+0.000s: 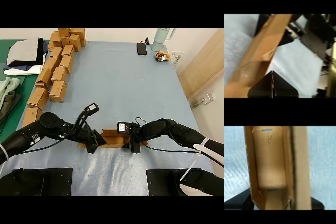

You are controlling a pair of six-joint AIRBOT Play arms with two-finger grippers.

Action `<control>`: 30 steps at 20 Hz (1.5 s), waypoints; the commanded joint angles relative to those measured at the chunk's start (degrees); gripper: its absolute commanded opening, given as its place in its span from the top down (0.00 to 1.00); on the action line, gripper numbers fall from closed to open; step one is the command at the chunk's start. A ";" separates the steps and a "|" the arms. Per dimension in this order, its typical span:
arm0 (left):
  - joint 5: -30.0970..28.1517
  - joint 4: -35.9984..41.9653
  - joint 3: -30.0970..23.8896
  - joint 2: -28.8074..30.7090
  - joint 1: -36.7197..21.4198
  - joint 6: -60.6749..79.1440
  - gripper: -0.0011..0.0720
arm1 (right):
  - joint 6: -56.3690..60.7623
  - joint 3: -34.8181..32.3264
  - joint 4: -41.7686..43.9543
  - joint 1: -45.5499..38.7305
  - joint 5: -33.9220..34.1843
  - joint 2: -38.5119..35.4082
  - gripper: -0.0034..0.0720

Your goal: Fold the box.

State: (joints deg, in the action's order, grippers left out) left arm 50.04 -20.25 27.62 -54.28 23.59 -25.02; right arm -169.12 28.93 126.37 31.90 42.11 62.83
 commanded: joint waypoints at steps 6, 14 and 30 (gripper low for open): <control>-9.53 8.46 8.63 -10.84 3.43 -0.31 0.97 | 0.02 -0.02 0.00 -0.02 0.00 -0.04 0.40; -8.46 3.28 13.18 -21.07 -0.13 -1.57 0.97 | 0.02 -0.02 0.00 -0.02 -0.02 -0.04 0.40; -4.04 -2.05 14.93 -23.71 -2.32 -2.99 0.97 | 0.02 -0.02 -0.04 -0.02 0.00 -0.04 0.40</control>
